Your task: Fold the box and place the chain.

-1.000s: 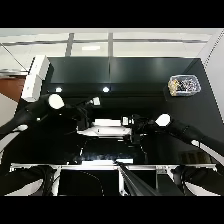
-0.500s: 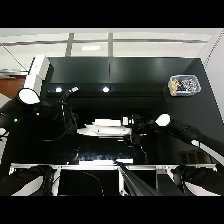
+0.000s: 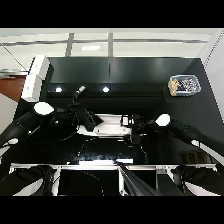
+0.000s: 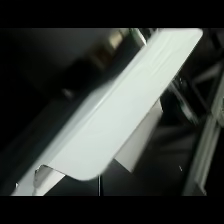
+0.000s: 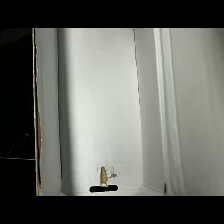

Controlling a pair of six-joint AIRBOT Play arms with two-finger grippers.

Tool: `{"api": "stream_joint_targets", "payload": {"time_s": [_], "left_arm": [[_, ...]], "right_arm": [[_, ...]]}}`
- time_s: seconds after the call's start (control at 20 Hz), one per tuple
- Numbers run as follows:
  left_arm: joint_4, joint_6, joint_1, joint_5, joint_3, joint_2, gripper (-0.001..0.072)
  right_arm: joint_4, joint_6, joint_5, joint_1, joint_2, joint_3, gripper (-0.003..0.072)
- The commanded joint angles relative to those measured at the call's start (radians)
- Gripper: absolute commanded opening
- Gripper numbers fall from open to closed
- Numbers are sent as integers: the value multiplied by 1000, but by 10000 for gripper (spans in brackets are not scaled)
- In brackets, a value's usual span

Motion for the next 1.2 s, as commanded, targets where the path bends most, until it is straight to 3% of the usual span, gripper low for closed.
{"api": "stream_joint_targets", "payload": {"time_s": [0.0, 0.2, 0.45, 0.7, 0.9, 1.1, 1.15], "left_arm": [[-111, 69, -16, 148, -8, -11, 28], [-109, 71, -18, 211, -8, -72, 27], [-105, 70, -36, 202, -7, -177, 27], [-32, 70, -45, 210, 11, -180, 26], [163, -3, 18, 146, 94, -102, 26], [337, -143, 175, -85, 127, 2, 36], [381, -143, 216, -158, 127, 17, 159]], "right_arm": [[0, 0, 0, 1, 0, -1, 529], [0, 0, 0, 1, 0, -1, 529], [0, 0, 0, 1, 0, -1, 529], [0, 0, 0, 1, 0, -1, 529], [0, 0, 0, 1, 0, 0, 529], [0, 0, 0, 1, 0, -1, 529], [0, 0, 0, 1, 0, 0, 529]]}}
